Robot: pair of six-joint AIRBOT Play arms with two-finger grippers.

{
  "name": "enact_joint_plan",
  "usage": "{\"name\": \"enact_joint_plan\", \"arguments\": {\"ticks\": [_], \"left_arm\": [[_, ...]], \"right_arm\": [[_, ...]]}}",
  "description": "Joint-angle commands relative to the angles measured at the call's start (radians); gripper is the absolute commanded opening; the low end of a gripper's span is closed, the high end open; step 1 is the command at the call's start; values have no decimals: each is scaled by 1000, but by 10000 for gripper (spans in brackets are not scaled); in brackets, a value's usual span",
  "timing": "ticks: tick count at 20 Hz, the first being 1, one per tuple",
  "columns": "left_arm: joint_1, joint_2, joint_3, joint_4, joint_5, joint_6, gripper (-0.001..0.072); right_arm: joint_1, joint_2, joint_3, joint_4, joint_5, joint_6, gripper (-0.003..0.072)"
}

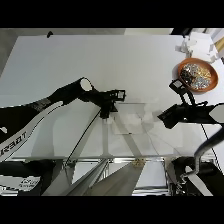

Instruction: Fold the box and place the chain.

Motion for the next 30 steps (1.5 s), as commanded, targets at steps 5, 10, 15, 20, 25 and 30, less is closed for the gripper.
{"name": "enact_joint_plan", "arguments": {"ticks": [5, 10, 15, 20, 25, 30], "left_arm": [[0, -23, 54, 58, -47, -32, 3], [0, -40, 54, 57, -45, -32, 6], [0, -40, 54, 58, -40, -33, 4], [0, -40, 54, 60, -39, -33, 5], [0, -40, 54, 60, -32, -33, 5], [0, -40, 54, 60, -32, -33, 15]], "right_arm": [[0, 0, 0, 0, 0, -7, 322], [0, 0, 0, -1, 0, -7, 322], [0, 0, 0, -1, 5, -9, 322], [0, 0, 0, 0, 30, -53, 322], [0, 0, 0, -1, 34, -69, 322], [84, 0, 0, 0, 123, -332, 86]]}}
